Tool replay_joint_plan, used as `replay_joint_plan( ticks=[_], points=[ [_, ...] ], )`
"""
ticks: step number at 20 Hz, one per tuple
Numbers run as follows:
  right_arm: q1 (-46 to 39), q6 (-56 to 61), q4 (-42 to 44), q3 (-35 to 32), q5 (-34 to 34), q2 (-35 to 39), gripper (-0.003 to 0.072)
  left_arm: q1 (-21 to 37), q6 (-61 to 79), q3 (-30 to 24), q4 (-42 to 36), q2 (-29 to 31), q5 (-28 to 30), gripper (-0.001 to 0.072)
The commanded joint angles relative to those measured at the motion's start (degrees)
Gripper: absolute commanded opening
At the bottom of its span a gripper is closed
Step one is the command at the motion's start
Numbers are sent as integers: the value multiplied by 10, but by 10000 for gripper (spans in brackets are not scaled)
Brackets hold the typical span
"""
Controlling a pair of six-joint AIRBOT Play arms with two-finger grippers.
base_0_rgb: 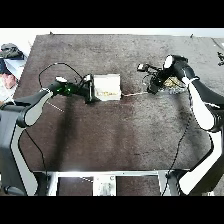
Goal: Fold the box and place the chain.
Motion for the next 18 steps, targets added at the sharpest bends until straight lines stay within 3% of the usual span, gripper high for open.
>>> replay_joint_plan(
  ticks=[1,6,7,8,10,11,12,13,18],
  points=[
    [2,-6,-40,0,-6,-15,372,0,0,0,0,0,0,307],
    [3,-6,-56,1,-32,-15,356,0,0,0,0,0,0,307],
    [4,-5,-64,1,-47,-16,253,0,0,0,0,0,0,307],
    [6,-6,-70,1,-59,-16,253,0,0,0,0,0,0,307],
    [12,-6,-87,1,-58,-16,146,0,0,0,0,0,0,307],
    [17,-6,-98,1,-54,-16,140,0,0,0,0,0,0,307],
    [22,-7,-101,1,-40,-13,28,0,0,0,0,0,0,307],
    [28,-13,-101,1,-22,-9,-18,0,0,0,0,0,0,307],
    [54,-15,-8,1,14,76,-19,0,0,0,0,0,0,307]
  ],
)
